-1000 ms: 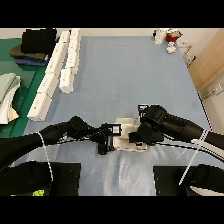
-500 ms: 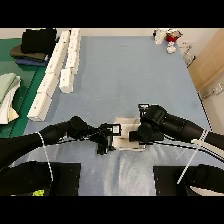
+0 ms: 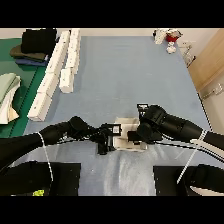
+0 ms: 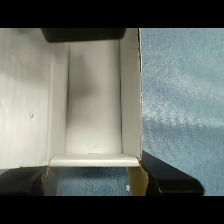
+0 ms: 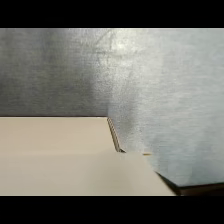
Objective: Fold the box.
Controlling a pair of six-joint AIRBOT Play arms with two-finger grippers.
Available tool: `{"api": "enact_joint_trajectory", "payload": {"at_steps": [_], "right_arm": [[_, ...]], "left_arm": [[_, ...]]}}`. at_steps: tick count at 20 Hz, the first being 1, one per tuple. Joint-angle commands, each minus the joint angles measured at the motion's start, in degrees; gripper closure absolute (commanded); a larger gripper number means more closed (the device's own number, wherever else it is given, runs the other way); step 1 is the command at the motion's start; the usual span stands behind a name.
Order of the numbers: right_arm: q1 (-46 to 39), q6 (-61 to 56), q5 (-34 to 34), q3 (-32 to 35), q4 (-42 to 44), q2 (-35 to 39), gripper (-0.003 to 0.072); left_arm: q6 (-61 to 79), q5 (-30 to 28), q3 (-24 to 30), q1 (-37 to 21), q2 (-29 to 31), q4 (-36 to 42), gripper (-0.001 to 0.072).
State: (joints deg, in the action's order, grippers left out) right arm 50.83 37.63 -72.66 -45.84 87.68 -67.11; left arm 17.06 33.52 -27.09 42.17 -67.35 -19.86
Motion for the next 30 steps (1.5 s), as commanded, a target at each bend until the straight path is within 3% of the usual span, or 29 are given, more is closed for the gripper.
{"api": "enact_joint_trajectory", "payload": {"at_steps": [1, 8, 12, 14, 15, 16, 20, 21, 23, 30], "right_arm": [[-0.02, -2.10, -2.54, -0.02, -1.11, 0.07, 0.0311], [0.33, -5.84, -2.21, 0.04, 0.76, 0.00, 0.0314], [0.33, -5.81, 0.22, 1.42, 0.74, -0.70, 0.0364], [0.33, -5.70, 0.24, 1.44, 0.57, -0.72, 0.0515], [0.31, -5.70, 0.22, 1.44, 0.57, -0.72, 0.0636], [0.31, -5.70, 0.22, 1.44, 0.57, -0.72, 0.0677], [0.33, -5.70, 0.22, 1.46, 0.57, -0.72, 0.0681], [0.31, -5.73, 0.22, 1.46, 0.59, -0.72, 0.0649], [0.31, -5.68, 0.15, 1.46, 0.59, -0.70, 0.0283], [0.20, -3.61, -4.90, -2.40, -0.09, -0.66, 0.0260]], "left_arm": [[-0.04, -0.07, -0.02, -0.04, 0.04, -0.09, 0.0212], [-0.04, -0.07, -0.02, -0.04, 0.04, -0.09, 0.0212], [-0.04, -0.07, -0.02, -0.04, 0.04, -0.07, 0.0211], [-0.04, -0.07, -0.02, -0.04, 0.04, -0.09, 0.0212], [-0.02, -0.07, -0.02, -0.04, 0.04, -0.09, 0.0211], [-0.04, -0.07, -0.02, -0.04, 0.04, -0.07, 0.0211], [-0.04, -0.07, -0.02, -0.04, 0.04, -0.07, 0.0211], [-0.04, -0.07, -0.02, -0.04, 0.04, -0.09, 0.0211], [-0.04, -0.07, -0.02, -0.04, 0.04, -0.09, 0.0211], [-0.04, -0.07, -0.02, -0.04, 0.04, -0.09, 0.0212]]}}
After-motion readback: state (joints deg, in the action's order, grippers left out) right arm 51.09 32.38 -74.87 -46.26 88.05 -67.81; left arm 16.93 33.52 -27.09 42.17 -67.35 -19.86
